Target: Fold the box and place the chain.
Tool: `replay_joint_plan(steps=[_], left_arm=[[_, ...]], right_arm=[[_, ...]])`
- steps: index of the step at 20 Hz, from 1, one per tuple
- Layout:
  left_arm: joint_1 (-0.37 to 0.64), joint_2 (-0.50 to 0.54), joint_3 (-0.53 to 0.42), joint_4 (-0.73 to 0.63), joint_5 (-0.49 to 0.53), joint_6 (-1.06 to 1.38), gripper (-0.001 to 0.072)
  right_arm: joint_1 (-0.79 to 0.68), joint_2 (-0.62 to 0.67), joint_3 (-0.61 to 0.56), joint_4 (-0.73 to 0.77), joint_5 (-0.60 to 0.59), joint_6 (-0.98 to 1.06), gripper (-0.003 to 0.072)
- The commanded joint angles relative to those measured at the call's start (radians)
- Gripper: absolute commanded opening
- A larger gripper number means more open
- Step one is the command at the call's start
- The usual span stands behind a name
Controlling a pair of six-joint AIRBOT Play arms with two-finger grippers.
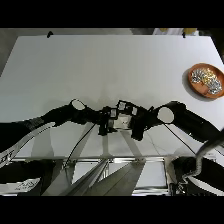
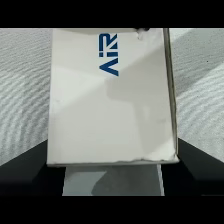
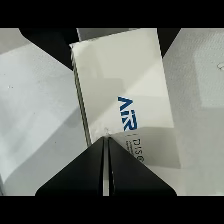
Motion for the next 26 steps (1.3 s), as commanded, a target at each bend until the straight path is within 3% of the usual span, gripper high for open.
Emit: replay_joint_plan(steps=[1, 8, 12, 16, 21, 23, 26], left_arm=[[0.001, 0.000, 0.001, -0.001, 0.000, -0.001, 0.0210], [0.001, 0.000, 0.001, -0.001, 0.000, -0.001, 0.0210], [0.001, 0.000, 0.001, -0.001, 0.000, -0.001, 0.0210], [0.001, 0.000, 0.001, -0.001, 0.000, -0.001, 0.0210], [0.001, 0.000, 0.001, -0.001, 0.000, -0.001, 0.0210], [0.001, 0.000, 0.001, -0.001, 0.000, -0.001, 0.0210], [0.001, 0.000, 0.001, -0.005, -0.002, 0.000, 0.0209]], right_arm=[[0.001, -0.005, -0.001, -0.002, 0.012, 0.000, 0.0033], [0.001, 0.026, 0.022, -0.041, 0.022, 0.096, 0.0025], [-0.016, 0.103, 0.129, -0.293, 0.077, 0.327, 0.0017], [-0.237, 0.103, 0.162, -0.453, 0.246, 0.482, 0.0017], [-0.636, 0.050, 0.151, -0.457, 0.415, 0.660, 0.0020], [-0.717, 0.048, 0.129, -0.435, 0.471, 0.739, 0.0020], [-0.737, 0.048, 0.067, -0.426, 0.463, 0.743, 0.0020]])
